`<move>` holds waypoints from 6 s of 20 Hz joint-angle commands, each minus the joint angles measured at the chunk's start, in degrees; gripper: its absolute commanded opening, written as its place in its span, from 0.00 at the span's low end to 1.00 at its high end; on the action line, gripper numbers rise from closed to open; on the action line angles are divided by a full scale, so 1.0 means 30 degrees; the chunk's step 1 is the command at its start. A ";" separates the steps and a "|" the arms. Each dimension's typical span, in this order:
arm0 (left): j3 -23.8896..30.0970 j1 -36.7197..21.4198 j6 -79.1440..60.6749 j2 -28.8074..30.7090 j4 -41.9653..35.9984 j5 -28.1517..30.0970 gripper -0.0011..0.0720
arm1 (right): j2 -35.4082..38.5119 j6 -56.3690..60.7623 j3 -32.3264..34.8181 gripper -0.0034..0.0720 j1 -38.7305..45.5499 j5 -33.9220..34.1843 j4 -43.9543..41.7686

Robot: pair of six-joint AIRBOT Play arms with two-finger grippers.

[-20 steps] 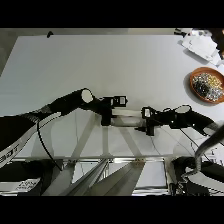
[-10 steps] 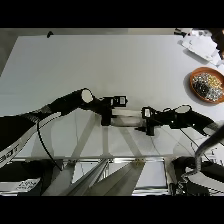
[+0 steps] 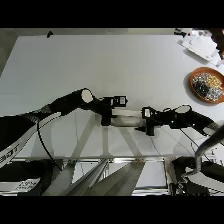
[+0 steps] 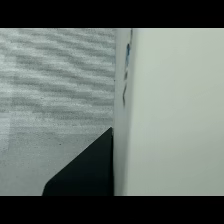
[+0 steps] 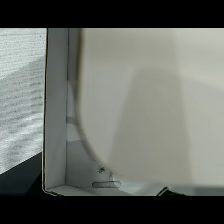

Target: Fold the box and place the chain.

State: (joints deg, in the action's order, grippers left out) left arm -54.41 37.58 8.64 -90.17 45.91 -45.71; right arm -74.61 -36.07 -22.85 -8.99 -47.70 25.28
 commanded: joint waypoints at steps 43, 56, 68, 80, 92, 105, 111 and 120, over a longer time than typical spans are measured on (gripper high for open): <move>-0.0007 0.0699 0.4495 0.1253 -0.7308 0.6229 0.02 | -0.0007 0.0000 0.0000 0.43 0.0007 -0.0022 -0.0007; -0.0007 0.0539 0.8626 0.1297 -0.2565 0.2907 0.05 | -0.0007 0.0000 0.0000 0.43 0.0007 -0.0029 -0.0015; 0.0015 -0.1647 0.8400 0.6353 0.5945 -0.6156 0.59 | -0.0007 0.0000 0.0000 0.43 0.0007 -0.0029 -0.0015; 0.0561 0.0364 0.6484 0.3264 0.6003 -0.3825 0.58 | -0.0007 0.0000 0.0000 0.43 0.0007 -0.0022 -0.0007; 0.2725 0.0248 0.4459 0.2980 0.4896 0.1035 0.64 | -0.0007 0.0000 0.0000 0.43 0.0007 -0.0029 -0.0007; 0.2732 0.0721 0.1326 0.3468 0.3657 0.0204 0.47 | -0.0007 0.0000 0.0000 0.43 0.0007 -0.0029 -0.0007; 0.2732 0.0976 0.0459 0.3468 0.2426 0.0168 0.44 | -0.0007 0.0000 0.0000 0.43 0.0007 -0.0029 -0.0007; 0.2732 0.1457 0.0036 0.3468 0.1989 0.1064 0.37 | -0.0007 0.0000 0.0000 0.43 0.0007 -0.0029 -0.0007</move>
State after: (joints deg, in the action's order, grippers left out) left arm -46.24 41.23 9.32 -79.81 53.01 -44.10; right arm -74.63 -36.10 -22.85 -8.97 -47.77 25.28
